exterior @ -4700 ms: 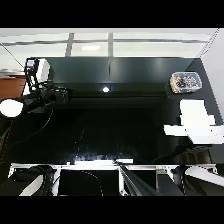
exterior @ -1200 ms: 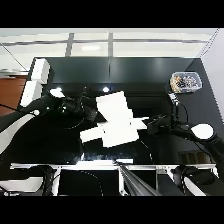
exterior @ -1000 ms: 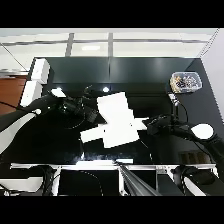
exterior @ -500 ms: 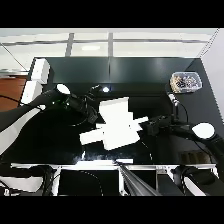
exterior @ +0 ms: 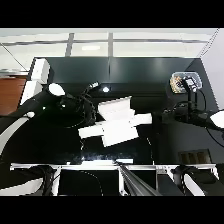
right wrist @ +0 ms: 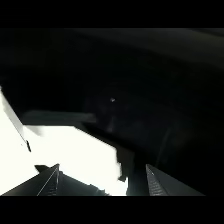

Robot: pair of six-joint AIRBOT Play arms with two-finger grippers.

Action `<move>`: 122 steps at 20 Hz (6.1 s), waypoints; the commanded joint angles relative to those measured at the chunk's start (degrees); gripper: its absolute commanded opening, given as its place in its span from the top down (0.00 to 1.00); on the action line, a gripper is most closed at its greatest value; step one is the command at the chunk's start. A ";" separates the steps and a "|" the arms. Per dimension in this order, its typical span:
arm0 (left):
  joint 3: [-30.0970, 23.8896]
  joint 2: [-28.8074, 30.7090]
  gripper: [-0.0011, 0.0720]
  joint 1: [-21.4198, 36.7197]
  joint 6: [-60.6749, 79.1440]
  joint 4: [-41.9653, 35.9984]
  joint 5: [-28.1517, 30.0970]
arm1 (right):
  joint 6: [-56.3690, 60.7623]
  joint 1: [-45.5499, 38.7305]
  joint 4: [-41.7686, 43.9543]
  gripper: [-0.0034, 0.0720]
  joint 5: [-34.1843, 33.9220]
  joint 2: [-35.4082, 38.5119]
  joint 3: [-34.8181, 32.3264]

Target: Fold the box and place the chain.

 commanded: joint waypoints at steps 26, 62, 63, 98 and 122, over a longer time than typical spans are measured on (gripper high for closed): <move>-6.25 -2.40 0.95 -7.87 23.32 2.73 16.68 | -38.01 14.12 2.03 0.13 3.30 -14.95 -1.75; -6.23 -2.40 0.95 -7.87 23.28 2.73 15.56 | -55.52 20.57 13.79 0.14 -8.11 -14.97 -2.16; -6.23 -2.40 0.95 -7.87 23.28 2.73 15.56 | -55.52 20.02 13.81 0.14 -8.11 -14.97 -2.16; -6.12 -2.40 0.95 -7.87 23.30 2.71 15.56 | -68.30 22.95 21.75 0.14 -6.82 -22.73 -6.91; -6.12 -2.40 0.95 -7.87 23.30 2.71 15.54 | -65.35 23.19 17.66 0.14 -7.26 -22.88 -6.93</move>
